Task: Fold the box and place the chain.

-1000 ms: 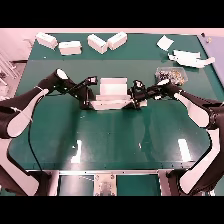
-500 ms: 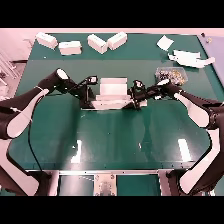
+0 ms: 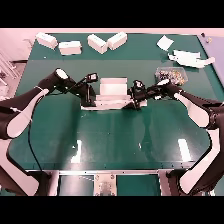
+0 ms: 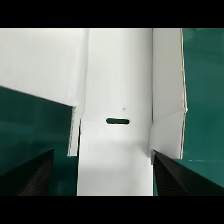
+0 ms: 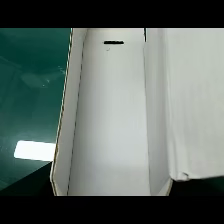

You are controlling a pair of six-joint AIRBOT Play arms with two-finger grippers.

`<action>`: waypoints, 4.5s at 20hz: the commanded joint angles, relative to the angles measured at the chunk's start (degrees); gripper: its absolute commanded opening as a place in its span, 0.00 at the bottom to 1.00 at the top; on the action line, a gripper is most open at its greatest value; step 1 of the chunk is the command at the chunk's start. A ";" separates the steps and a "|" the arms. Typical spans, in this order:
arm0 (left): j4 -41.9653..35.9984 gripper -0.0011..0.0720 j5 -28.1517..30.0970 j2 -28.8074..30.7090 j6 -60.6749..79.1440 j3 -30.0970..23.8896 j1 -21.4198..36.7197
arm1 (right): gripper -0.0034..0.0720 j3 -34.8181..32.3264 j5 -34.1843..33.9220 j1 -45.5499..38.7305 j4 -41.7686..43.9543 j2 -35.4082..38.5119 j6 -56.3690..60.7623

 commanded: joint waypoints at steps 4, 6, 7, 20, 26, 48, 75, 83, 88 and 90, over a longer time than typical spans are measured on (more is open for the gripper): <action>1.18 1.00 -3.08 0.04 -0.24 0.07 0.07 | 0.77 0.02 0.00 0.02 0.02 -0.02 0.02; 4.13 1.00 -2.86 0.04 -0.22 0.07 0.07 | 0.77 0.02 0.00 0.02 0.02 -0.02 0.02; 4.20 1.00 -2.91 0.04 -0.22 0.07 0.07 | 0.77 0.02 0.00 0.02 0.02 -0.02 0.02; 1.64 1.00 -0.94 0.35 -0.61 0.07 0.04 | 0.77 0.02 0.00 0.02 0.02 -0.02 0.02; 1.51 1.00 -2.38 0.35 -2.01 0.04 0.04 | 0.77 0.02 0.00 0.02 0.02 -0.02 0.02; -1.01 1.00 -2.27 0.35 -5.16 0.04 0.04 | 0.77 0.02 0.00 0.02 0.02 -0.02 0.02; -3.87 0.49 -1.70 0.33 -4.46 -0.15 -1.36 | 0.77 0.02 0.00 0.02 0.02 -0.02 0.02; -6.75 0.49 -0.81 -1.03 -1.40 -0.17 -2.89 | 0.77 0.00 0.00 0.02 0.02 -0.02 0.02; -8.35 0.49 0.44 -1.09 1.70 -0.17 -4.98 | 0.77 0.00 0.00 0.02 0.02 -0.02 0.02; -8.59 0.49 1.70 -1.11 1.57 -0.17 -5.03 | 0.77 0.00 0.00 0.02 0.02 -0.02 0.02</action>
